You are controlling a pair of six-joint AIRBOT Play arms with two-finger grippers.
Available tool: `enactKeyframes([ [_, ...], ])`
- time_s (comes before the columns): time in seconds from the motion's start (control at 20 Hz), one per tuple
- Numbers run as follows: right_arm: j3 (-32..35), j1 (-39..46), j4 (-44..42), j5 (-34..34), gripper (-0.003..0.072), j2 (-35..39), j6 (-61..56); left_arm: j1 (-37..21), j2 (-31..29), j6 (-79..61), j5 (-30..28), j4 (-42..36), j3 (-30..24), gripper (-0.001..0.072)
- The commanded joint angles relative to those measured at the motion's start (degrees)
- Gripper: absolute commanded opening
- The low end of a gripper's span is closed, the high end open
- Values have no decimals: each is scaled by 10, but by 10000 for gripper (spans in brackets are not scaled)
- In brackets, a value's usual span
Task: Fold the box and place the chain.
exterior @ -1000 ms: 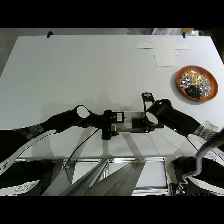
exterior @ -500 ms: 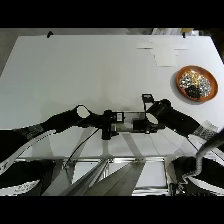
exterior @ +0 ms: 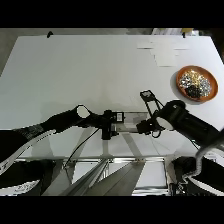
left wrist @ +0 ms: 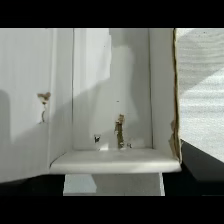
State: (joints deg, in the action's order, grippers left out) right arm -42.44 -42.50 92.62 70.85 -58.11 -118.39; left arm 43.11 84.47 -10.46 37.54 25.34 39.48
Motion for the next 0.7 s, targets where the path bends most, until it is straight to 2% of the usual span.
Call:
enactKeyframes([
  [0.0,-26,29,7,48,342,93,83,0,0,0,0,0,0,209],
  [0.1,-72,97,33,47,337,114,124,0,0,0,0,0,0,209],
  [0.15,-99,146,43,39,302,112,154,0,0,0,0,0,0,209],
  [0.3,-155,313,40,-14,288,87,241,0,0,0,0,0,0,209],
  [0.45,-213,465,0,-25,286,18,292,0,0,0,0,0,0,209],
  [0.55,-249,527,-42,-29,249,-39,325,0,0,0,0,0,0,209],
  [0.65,-273,558,-43,-38,249,-94,334,0,0,0,0,0,0,209],
])
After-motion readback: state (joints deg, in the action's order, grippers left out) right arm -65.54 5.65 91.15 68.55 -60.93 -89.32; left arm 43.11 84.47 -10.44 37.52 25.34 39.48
